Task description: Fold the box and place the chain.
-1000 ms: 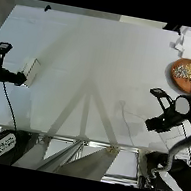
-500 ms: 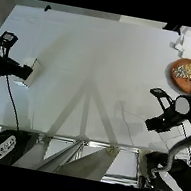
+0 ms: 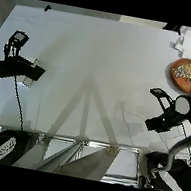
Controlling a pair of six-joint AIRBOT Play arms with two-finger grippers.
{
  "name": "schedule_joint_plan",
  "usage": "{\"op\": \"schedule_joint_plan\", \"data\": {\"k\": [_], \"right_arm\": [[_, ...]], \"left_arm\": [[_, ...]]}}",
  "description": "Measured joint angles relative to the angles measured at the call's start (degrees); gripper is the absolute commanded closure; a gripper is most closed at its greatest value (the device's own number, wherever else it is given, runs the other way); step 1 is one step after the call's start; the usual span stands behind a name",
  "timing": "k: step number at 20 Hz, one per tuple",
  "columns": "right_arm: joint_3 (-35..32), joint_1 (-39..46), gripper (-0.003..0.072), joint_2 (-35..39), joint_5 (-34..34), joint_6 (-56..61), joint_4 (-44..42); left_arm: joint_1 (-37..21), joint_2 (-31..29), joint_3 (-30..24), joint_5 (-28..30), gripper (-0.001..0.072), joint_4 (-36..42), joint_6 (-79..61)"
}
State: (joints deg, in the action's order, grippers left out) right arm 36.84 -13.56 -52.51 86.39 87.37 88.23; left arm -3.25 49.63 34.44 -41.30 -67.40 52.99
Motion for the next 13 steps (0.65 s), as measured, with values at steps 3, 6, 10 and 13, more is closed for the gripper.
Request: {"op": "schedule_joint_plan", "data": {"k": [3, 6, 10, 13], "right_arm": [[0.00, 0.00, 0.0666, 0.00, 0.00, 0.02, 0.00], [0.00, 0.00, 0.0666, 0.00, 0.00, 0.02, 0.00], [0.00, 0.00, 0.0666, 0.00, 0.00, 0.02, 0.00], [0.00, 0.00, 0.0666, 0.00, 0.00, 0.02, 0.02]], "left_arm": [[0.33, 0.00, 0.00, -0.04, 0.0017, 0.48, 0.00], [0.42, 0.00, 0.02, -0.09, 0.0018, 0.79, 0.00], [0.46, 0.00, 0.02, -0.09, 0.0018, 0.94, 0.17], [0.46, 0.00, 0.02, -0.09, 0.0018, 1.09, 1.49]]}}
